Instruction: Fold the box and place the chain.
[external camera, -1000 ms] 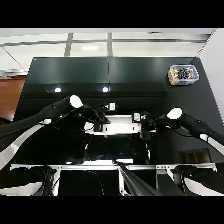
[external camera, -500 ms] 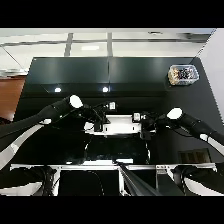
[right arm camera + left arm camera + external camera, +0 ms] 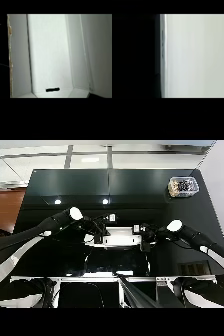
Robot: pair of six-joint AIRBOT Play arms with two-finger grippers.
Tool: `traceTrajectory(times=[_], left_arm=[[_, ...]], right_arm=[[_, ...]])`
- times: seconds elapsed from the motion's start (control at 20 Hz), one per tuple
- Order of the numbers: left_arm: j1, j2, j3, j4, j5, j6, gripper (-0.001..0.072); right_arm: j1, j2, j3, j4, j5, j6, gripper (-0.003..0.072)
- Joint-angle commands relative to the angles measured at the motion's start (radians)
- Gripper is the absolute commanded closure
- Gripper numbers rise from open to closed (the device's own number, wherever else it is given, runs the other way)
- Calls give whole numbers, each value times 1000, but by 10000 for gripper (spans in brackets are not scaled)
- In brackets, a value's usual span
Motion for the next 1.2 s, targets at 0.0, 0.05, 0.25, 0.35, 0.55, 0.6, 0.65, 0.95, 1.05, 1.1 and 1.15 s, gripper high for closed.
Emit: traceTrajectory(times=[0.0, 0.05, 0.25, 0.35, 0.55, 0.6, 0.65, 0.95, 1.05, 1.1, 1.15], left_arm=[[1, -1, 0, 1, 1, 0, 682], [1, -1, 0, 1, 1, 0, 682], [1, -1, 0, 1, 1, 0, 682], [1, -1, 0, 0, 1, 0, 682], [1, -1, 0, 0, 1, 0, 682], [1, 0, 0, 0, 0, 0, 683], [1, 0, 0, 1, -1, 0, 681], [23, 71, 10, 12, -26, -118, 9], [53, 123, 10, 41, -38, -253, 10], [76, 153, 10, 56, -66, -320, 10], [96, 179, 10, 83, -99, -375, 10]], right_arm=[[2, 0, 0, 0, -10, 7, 1], [2, 0, 0, 0, -10, 7, 1], [2, 0, 0, 0, -10, 7, 1], [2, 0, 0, 0, -10, 7, 2], [2, 0, 0, 0, -10, 7, 200], [2, 0, 0, 0, -10, 7, 201], [2, 0, 0, 0, -10, 7, 201], [2, 0, 0, 0, -11, 8, 201], [2, 0, 0, 0, -12, 10, 201], [2, 0, 0, 3, -15, 11, 201], [2, 0, 0, 5, -26, 21, 201]])
